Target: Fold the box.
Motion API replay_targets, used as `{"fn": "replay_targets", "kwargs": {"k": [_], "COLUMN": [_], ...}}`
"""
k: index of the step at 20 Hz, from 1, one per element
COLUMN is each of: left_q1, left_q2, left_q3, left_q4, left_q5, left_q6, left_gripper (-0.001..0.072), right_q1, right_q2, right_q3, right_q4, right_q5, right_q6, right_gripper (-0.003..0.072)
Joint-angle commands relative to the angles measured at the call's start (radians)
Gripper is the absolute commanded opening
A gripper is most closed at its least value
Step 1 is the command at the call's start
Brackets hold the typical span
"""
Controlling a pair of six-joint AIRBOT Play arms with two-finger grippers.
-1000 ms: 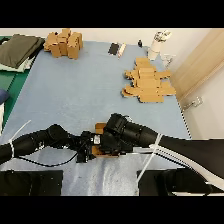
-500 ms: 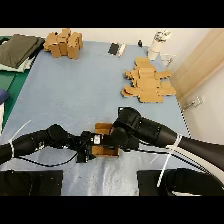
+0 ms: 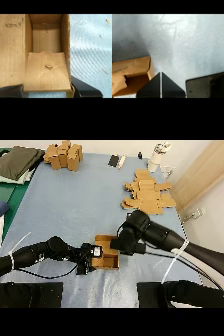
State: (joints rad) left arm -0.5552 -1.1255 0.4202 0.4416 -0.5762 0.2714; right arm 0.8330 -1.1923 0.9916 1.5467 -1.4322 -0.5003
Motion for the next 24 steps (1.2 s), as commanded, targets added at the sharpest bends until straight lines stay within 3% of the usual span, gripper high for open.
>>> {"fn": "replay_targets", "kwargs": {"k": [1, 3, 5, 7, 8, 10, 15, 20, 24], "left_q1": [0.0, 0.0, 0.0, 0.0, 0.0, 0.0, 0.0, 0.0, 0.0], "left_q2": [0.0, 0.0, 0.0, 0.0, 0.0, 0.0, 0.0, 0.0, 0.0], "left_q3": [0.001, 0.001, 0.001, 0.001, 0.001, 0.001, 0.001, 0.001, 0.001], "left_q4": [0.0, 0.0, 0.0, 0.0, 0.0, 0.0, 0.0, 0.0, 0.0], "left_q5": [0.0, 0.0, 0.0, 0.0, 0.0, 0.0, 0.0, 0.0, 0.0], "left_q6": [0.0, 0.0, 0.0, 0.0, 0.0, 0.0, 0.0, 0.0, 0.0], "left_gripper": [0.0523, 0.0523, 0.0523, 0.0523, 0.0524, 0.0523, 0.0523, 0.0523, 0.0523], "right_q1": [-0.191, -0.387, -0.588, -0.687, -0.691, -0.649, -0.443, -0.261, -0.144], "right_q2": [0.0, -0.028, -0.116, -0.238, -0.287, -0.347, -0.252, 0.027, 0.169], "right_q3": [0.0, 0.0, 0.0, 0.0, 0.0, 0.0, -0.066, -0.176, -0.296], "right_q4": [0.017, 0.179, 0.599, 0.989, 1.074, 1.091, 1.074, 0.854, 0.637], "right_q5": [0.087, 0.272, 0.416, 0.337, 0.261, 0.121, 0.128, 0.364, 0.514], "right_q6": [-0.204, -0.431, -0.811, -1.186, -1.324, -1.513, -1.755, -1.769, -1.702], "right_gripper": [0.0, 0.0, 0.0, 0.0, 0.0, -0.0001, -0.0001, -0.0001, -0.0001]}}
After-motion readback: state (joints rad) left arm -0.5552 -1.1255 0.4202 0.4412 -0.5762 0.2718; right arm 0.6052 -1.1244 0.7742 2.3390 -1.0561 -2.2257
